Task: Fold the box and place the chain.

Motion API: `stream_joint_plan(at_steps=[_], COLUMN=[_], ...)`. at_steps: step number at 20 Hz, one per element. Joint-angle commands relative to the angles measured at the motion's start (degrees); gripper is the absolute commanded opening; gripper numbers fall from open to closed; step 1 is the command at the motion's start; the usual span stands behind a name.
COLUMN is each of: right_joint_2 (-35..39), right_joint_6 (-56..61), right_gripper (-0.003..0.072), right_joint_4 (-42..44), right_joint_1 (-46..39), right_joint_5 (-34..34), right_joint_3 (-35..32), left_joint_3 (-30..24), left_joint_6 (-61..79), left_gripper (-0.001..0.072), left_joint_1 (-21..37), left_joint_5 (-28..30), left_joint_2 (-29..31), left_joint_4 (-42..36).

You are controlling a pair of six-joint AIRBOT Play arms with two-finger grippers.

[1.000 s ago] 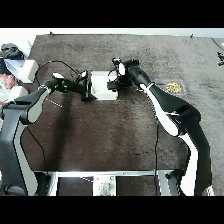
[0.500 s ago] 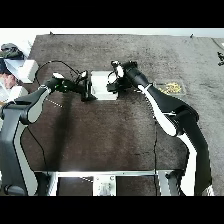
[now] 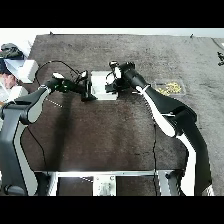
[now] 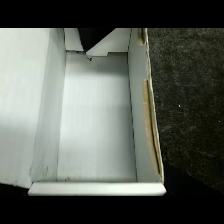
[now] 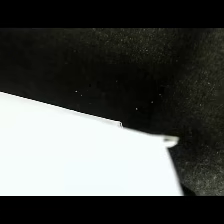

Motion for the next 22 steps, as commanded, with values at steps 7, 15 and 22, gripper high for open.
stream_joint_plan(at_steps=[7,15,22], right_joint_2=[-0.3,1.5,2.5], right_joint_6=[2.5,2.6,2.4], right_gripper=[0.0159,0.0429,0.0353], right_joint_4=[-3.2,-3.3,-2.7], right_joint_1=[1.0,0.9,0.9], right_joint_5=[-0.6,-0.4,0.8], right_joint_3=[0.0,0.0,0.0], left_joint_3=[0.0,0.0,0.0], left_joint_6=[0.0,0.0,0.0], left_gripper=[0.0227,0.0226,0.0226], left_joint_1=[0.1,0.1,0.1], left_joint_5=[0.0,0.0,0.0], left_joint_2=[0.0,0.0,0.0], left_joint_4=[0.0,0.0,0.0])
